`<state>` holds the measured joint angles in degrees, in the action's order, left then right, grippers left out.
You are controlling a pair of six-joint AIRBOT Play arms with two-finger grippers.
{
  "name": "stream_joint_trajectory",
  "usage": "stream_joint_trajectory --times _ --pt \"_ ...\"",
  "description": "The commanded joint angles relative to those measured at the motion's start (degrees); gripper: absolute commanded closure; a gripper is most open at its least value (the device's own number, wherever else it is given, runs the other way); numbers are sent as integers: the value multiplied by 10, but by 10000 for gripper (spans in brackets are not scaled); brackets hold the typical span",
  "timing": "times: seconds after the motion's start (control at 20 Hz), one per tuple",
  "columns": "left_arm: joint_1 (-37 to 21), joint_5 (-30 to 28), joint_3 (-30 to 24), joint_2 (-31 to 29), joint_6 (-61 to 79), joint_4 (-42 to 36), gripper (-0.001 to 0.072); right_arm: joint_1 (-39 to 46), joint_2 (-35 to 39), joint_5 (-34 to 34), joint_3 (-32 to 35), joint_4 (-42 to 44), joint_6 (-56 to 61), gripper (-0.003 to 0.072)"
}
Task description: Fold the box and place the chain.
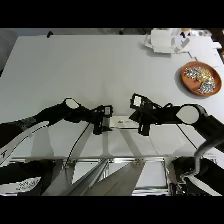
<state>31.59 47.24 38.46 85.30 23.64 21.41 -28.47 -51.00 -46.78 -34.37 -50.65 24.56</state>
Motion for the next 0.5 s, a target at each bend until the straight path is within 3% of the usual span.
stream_joint_trajectory --times 0.0,0.25,0.35,0.45 --pt "0 2 0 0 2 0 504 14 65 -13 -8 -47 74 667" --pt "0 1 0 0 2 0 504 161 108 -172 -8 -275 434 668" --pt "0 1 0 0 2 0 504 221 102 -198 -8 -306 536 668" --pt "0 2 0 0 2 0 504 265 92 -217 -8 -317 557 668"
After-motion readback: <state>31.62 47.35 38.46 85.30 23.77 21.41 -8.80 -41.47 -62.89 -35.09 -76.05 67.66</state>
